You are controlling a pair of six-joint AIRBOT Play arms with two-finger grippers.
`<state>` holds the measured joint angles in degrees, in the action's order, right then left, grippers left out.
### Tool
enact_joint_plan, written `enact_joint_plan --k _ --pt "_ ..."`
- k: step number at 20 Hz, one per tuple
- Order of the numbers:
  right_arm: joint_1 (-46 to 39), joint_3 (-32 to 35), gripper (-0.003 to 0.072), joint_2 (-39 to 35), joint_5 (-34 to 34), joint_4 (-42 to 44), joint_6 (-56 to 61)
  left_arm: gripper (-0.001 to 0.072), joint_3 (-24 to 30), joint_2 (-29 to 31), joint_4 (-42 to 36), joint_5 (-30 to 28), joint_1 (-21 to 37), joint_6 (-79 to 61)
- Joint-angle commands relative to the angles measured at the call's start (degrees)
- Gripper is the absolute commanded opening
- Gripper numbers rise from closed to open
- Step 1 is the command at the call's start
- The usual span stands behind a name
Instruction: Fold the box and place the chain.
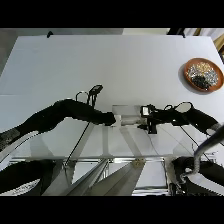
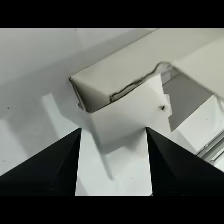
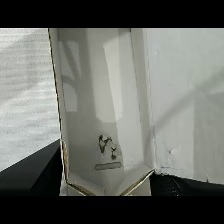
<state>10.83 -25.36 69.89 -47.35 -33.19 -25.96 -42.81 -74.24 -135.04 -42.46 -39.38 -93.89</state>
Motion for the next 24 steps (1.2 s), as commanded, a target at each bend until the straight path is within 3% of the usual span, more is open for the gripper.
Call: enact_joint_plan --k 1,13,19,24 --pt "0.0 0.0 0.0398 -0.1 0.0 0.0 0.0 0.0453 -3.8 -2.7 3.3 0.5 -1.6 5.3" --pt "0.0 0.0 0.0398 -0.1 0.0 0.0 0.0 0.0451 -9.6 -4.0 19.4 -4.7 -4.4 25.6" --pt "0.0 0.0 0.0398 -0.1 0.0 0.0 0.0 0.0452 -16.2 -8.9 23.5 -14.4 -6.9 32.2" --pt "0.0 0.0 0.0398 -0.1 0.0 0.0 0.0 0.0452 -19.3 -9.7 28.8 -21.5 -7.1 46.4"
